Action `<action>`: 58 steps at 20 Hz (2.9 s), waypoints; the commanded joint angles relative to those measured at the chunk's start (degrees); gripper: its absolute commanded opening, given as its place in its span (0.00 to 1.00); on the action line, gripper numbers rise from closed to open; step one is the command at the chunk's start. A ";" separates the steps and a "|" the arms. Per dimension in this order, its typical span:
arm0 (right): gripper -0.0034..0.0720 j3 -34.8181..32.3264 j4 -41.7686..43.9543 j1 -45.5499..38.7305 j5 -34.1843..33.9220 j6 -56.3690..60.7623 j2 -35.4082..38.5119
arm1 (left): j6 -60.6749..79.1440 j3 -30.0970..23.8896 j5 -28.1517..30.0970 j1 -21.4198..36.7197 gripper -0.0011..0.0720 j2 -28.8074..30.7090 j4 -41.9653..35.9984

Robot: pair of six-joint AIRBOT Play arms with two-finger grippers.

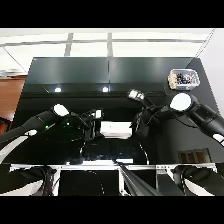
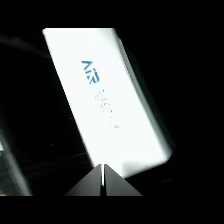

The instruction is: Fold the box and place the chain.

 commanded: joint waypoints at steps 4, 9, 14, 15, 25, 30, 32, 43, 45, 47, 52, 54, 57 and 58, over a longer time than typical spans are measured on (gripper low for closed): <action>0.06 -11.93 40.13 -3.06 0.39 5.33 -0.07 | 0.02 0.02 0.02 -0.04 0.57 0.00 -0.02; 0.06 -12.11 35.98 4.02 -18.16 16.61 -1.79 | 0.00 0.02 0.00 -0.07 0.57 0.00 -0.02; 0.06 -12.11 20.41 5.75 -21.24 30.58 -2.19 | 0.00 0.02 0.04 -0.07 0.57 0.00 -0.02; 0.06 -12.11 18.69 5.75 -21.31 31.50 -2.56 | 0.00 0.02 0.04 -0.07 0.57 0.00 -0.02; 0.06 -8.04 14.23 4.42 -12.44 25.99 -0.81 | 0.00 0.02 0.02 -0.04 0.57 0.00 -0.24; 0.07 1.84 2.78 -4.00 2.93 19.32 9.25 | 0.00 0.09 0.04 -0.04 0.57 0.04 -0.44; 0.07 1.84 -2.21 -7.04 3.96 20.46 12.81 | -0.20 0.09 -0.20 -0.04 0.70 0.98 -0.37; 0.07 1.84 -14.75 -16.06 10.12 23.93 14.67 | -14.01 5.75 -4.11 -1.22 0.99 13.97 4.83; 0.07 1.84 -16.28 -17.44 9.73 25.53 14.67 | -16.65 9.51 -3.13 -3.45 0.99 10.93 3.41; 0.07 1.84 -16.63 -18.56 9.35 27.28 14.67 | -20.68 13.55 -3.39 -6.40 0.98 5.22 5.68; 0.07 1.84 -16.76 -18.84 9.46 27.89 14.67 | -28.11 20.04 -6.86 -10.56 0.99 -4.52 8.33; 0.07 1.84 -16.76 -18.84 9.40 27.89 14.67 | -28.17 20.06 -8.33 -10.58 0.99 -5.35 8.81; 0.07 1.81 -16.81 -18.84 9.03 27.89 14.67 | -28.17 20.09 -9.03 -10.88 0.99 -5.38 8.68; 0.07 1.81 -16.81 -18.84 9.03 27.89 14.67 | -28.17 20.09 -9.07 -11.13 0.99 -5.38 8.76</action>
